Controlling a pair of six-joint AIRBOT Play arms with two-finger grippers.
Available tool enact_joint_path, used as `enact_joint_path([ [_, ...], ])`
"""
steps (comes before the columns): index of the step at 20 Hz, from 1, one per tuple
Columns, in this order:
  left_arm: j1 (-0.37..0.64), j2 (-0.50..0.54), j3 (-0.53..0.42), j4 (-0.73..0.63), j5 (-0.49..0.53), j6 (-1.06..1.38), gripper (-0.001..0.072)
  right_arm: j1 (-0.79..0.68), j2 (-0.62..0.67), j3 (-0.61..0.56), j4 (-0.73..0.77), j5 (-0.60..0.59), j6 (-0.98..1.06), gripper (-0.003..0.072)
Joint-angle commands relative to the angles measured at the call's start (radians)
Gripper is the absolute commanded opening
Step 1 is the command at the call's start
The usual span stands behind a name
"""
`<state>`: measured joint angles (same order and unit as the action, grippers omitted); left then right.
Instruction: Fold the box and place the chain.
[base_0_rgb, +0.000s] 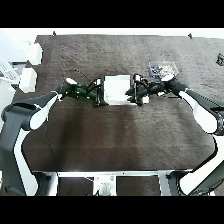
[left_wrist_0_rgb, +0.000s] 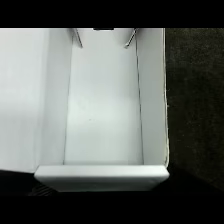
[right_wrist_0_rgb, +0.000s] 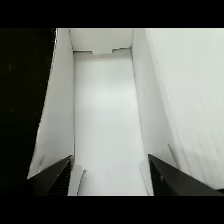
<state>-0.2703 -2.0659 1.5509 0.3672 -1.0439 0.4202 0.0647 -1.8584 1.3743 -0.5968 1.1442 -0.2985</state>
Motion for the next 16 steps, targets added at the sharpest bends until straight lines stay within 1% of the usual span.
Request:
enact_joint_path([
  [1, 0.0, 0.001, 0.0, -0.002, 0.004, -0.001, 0.0527, 0.0, -0.001, 0.0, -0.018, -0.004, 0.016, 0.0659],
  [10, 0.0, 0.001, 0.0, -0.002, 0.004, -0.001, 0.0527, -0.009, 0.0, 0.0, -0.043, 0.002, 0.03, 0.0663],
  [11, 0.0, 0.001, 0.0, -0.002, 0.004, -0.001, 0.0527, -0.019, 0.003, 0.0, -0.063, 0.005, 0.029, 0.0569],
  [12, 0.0, 0.001, 0.0, -0.002, 0.004, -0.001, 0.0527, -0.035, 0.008, 0.0, -0.074, 0.01, 0.043, 0.0394],
  [13, 0.0, 0.001, 0.0, -0.002, 0.004, -0.001, 0.0527, -0.054, 0.017, 0.0, -0.073, 0.016, 0.08, 0.03],
  [14, 0.0, 0.001, 0.0, -0.002, 0.004, -0.001, 0.0527, -0.076, 0.027, 0.001, -0.073, 0.029, 0.109, 0.0225],
  [16, 0.0, 0.001, 0.0, -0.002, 0.004, -0.001, 0.0527, -0.117, 0.051, 0.001, -0.073, 0.08, 0.124, 0.0152],
])
